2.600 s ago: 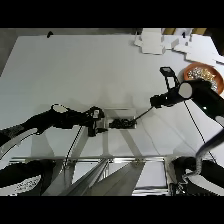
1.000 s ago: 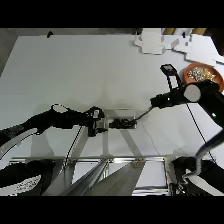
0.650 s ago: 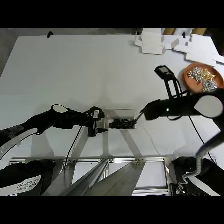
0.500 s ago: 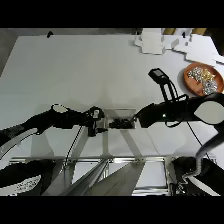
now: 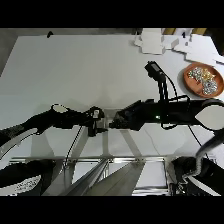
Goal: Fold the box and place the chain.
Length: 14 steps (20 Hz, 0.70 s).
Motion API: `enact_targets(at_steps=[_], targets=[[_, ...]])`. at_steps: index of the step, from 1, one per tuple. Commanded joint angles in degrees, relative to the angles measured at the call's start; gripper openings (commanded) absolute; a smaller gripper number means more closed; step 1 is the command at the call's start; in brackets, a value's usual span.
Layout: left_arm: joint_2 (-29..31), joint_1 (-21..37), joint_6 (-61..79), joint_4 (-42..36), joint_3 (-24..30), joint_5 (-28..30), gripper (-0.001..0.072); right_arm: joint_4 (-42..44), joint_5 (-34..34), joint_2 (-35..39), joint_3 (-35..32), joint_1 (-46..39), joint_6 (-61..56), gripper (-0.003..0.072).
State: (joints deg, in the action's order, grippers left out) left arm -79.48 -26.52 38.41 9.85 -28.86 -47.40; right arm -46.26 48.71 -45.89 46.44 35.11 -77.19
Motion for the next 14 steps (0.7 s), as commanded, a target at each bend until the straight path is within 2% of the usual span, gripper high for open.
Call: enact_targets(at_steps=[1, 5, 9, 10, 11, 12, 13, 14], targets=[[0.0, 0.0, 0.0, 0.0, 0.0, 0.0, 0.0152, 3.8, -3.1, -0.1, 0.1, 0.2, 3.2, 0.0016], [0.0, 0.0, 0.0, 0.0, 0.0, 0.0, 0.0152, -6.0, -1.9, -2.5, 0.0, 0.2, 2.2, 0.0016], [0.0, 0.0, 0.0, 0.0, 0.0, 0.0, 0.0152, -6.6, 0.8, -9.1, 0.0, 0.2, 4.7, 0.0019], [0.0, 0.0, 0.0, 0.0, 0.0, 0.0, 0.0152, -6.4, 1.9, -10.9, 0.0, 0.2, 5.6, 0.005], [0.0, 0.0, 0.0, 0.0, 0.0, 0.0, 0.0152, -5.9, 3.1, -12.2, 0.1, 0.2, 6.0, 0.0214], [0.0, 0.0, 0.0, 0.0, 0.0, 0.0, 0.0152, -3.3, 5.0, -12.6, 0.2, 0.2, 10.4, 0.0418], [0.0, 0.0, 0.0, 0.0, 0.0, 0.0, 0.0152, -0.3, 6.9, -12.5, 1.1, 0.2, 15.6, 0.0453], [0.0, 0.0, 0.0, 0.0, 0.0, 0.0, 0.0152, -0.1, 7.7, -12.6, 3.1, 0.2, 16.2, 0.0447]])
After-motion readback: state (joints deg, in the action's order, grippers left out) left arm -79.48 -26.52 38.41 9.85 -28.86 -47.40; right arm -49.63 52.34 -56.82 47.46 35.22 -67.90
